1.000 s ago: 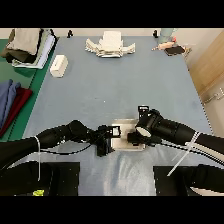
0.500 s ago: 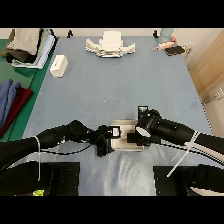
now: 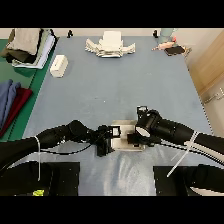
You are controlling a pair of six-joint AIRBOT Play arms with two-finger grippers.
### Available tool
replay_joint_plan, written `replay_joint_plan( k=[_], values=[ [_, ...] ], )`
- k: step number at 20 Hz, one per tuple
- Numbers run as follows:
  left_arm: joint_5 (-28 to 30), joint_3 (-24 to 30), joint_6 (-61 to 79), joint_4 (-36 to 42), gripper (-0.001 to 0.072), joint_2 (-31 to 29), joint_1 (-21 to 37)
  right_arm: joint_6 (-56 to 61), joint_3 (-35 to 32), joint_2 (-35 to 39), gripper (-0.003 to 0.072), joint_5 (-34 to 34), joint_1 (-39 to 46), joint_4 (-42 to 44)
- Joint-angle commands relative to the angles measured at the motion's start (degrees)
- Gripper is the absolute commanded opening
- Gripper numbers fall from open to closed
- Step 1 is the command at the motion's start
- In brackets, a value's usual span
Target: Fold the box.
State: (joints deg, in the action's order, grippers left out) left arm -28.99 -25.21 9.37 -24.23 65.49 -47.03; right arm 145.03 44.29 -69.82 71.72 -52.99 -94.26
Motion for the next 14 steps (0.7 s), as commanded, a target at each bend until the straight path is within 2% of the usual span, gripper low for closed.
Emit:
replay_joint_plan(
  k=[1,7,14],
  values=[
    [0.02,0.02,0.04,-0.02,0.0520,0.00,-0.02,-0.63,0.04,0.02,0.0385,0.09,0.02,0.59],
    [0.02,0.02,0.04,-0.02,0.0520,0.00,-0.02,-0.68,0.81,1.40,0.0385,1.57,0.02,0.85],
    [0.02,0.02,0.04,-0.02,0.0520,0.00,-0.02,-1.55,6.34,13.14,0.0383,7.72,0.09,-0.48]
  ],
)
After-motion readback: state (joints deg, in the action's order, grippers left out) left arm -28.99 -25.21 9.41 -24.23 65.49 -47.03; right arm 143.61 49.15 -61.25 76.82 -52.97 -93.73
